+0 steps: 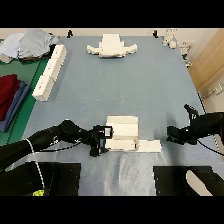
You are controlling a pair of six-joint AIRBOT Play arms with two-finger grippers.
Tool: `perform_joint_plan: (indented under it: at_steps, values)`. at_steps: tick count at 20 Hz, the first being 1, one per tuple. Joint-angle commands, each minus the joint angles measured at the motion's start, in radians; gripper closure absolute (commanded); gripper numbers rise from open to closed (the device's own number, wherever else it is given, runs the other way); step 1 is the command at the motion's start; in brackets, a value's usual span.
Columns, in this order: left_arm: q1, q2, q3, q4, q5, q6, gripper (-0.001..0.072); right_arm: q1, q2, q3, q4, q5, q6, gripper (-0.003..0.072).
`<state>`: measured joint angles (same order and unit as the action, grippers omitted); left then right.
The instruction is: Fold the box.
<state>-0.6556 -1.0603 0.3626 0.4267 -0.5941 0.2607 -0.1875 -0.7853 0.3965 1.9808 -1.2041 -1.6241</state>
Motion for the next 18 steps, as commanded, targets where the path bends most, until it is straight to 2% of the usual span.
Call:
perform_joint_plan:
  at_steps: [1,4,9,18]
  values:
    - [0.001,0.0,0.001,0.0,0.0,0.0,0.0198,-0.161,0.001,-0.09,0.215,-0.01,-0.161,0.0684]
    - [0.001,0.0,0.001,0.0,0.0,0.0,0.0198,-0.164,-0.002,-0.134,0.278,-0.009,-0.185,0.0684]
    - [0.0,0.0,0.001,0.0,0.0,0.0,0.0198,-0.159,-0.031,-0.137,0.298,-0.04,-0.183,0.0684]
    - [0.001,0.0,0.001,0.0,0.0,0.0,0.0198,-0.069,-0.032,-0.186,0.365,-0.015,-0.206,0.0684]
